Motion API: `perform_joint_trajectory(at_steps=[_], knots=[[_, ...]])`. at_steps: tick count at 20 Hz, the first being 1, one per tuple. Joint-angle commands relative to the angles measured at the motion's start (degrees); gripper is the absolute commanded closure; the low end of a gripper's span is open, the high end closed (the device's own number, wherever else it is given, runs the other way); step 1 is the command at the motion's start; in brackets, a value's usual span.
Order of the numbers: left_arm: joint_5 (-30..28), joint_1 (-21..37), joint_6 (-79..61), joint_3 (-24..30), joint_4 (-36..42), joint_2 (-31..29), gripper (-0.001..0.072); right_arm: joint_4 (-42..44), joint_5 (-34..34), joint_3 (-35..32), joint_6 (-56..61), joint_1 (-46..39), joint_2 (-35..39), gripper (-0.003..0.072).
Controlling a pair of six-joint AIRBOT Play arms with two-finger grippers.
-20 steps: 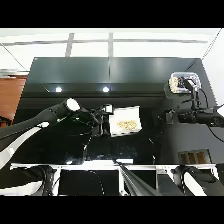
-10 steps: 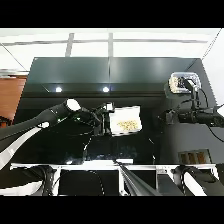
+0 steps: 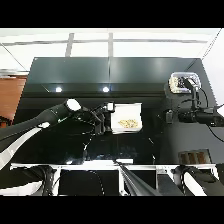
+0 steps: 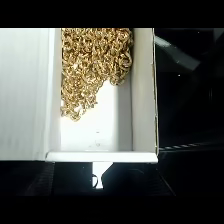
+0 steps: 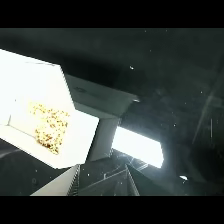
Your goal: Fold the box and place the chain.
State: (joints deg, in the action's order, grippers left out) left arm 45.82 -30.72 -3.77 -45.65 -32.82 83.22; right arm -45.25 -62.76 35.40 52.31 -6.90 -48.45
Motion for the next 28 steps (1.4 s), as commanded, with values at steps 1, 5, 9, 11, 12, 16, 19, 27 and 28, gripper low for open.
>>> perform_joint_trajectory(at_steps=[1, 5, 9, 11, 12, 16, 19, 27, 28], knots=[[-0.1, 0.0, -1.0, -0.8, -2.6, 0.0, 0.0433, 0.8, 4.6, 0.0, 1.4, 1.2, 0.0, 0.0346], [-0.2, 0.0, -1.0, -1.9, -4.7, 0.0, 0.0433, 3.3, 13.7, 0.5, 5.2, 5.4, -0.6, 0.0108], [-0.1, 0.0, -1.0, -1.9, -5.8, 0.0, 0.0433, 7.6, 17.7, 4.7, 5.1, 9.7, -6.0, 0.0065], [0.0, 0.0, -1.0, -1.9, -6.0, 0.0, 0.0433, 7.8, 18.1, 9.4, 5.1, 11.0, -11.3, 0.0066], [0.2, 0.0, -1.0, -1.9, -6.0, 0.0, 0.0433, 7.7, 18.1, 11.9, 5.1, 11.9, -14.4, 0.0066], [0.9, 0.0, -1.0, -1.9, -6.0, 0.0, 0.0432, 7.3, 16.1, 16.6, -0.9, 16.6, -24.7, 0.0077], [0.9, 0.0, -1.0, -1.9, -5.9, 0.0, 0.0432, 3.1, 7.5, 16.6, -13.7, 18.1, -26.1, 0.0077], [0.9, 0.0, -1.0, -1.9, -5.9, 0.0, 0.0432, 2.1, -6.1, 16.5, -41.4, 18.1, -22.8, 0.0077], [0.9, 0.0, -1.0, -1.9, -5.9, 0.0, 0.0432, 2.1, -6.5, 16.5, -41.3, 18.6, -22.8, 0.0077]])
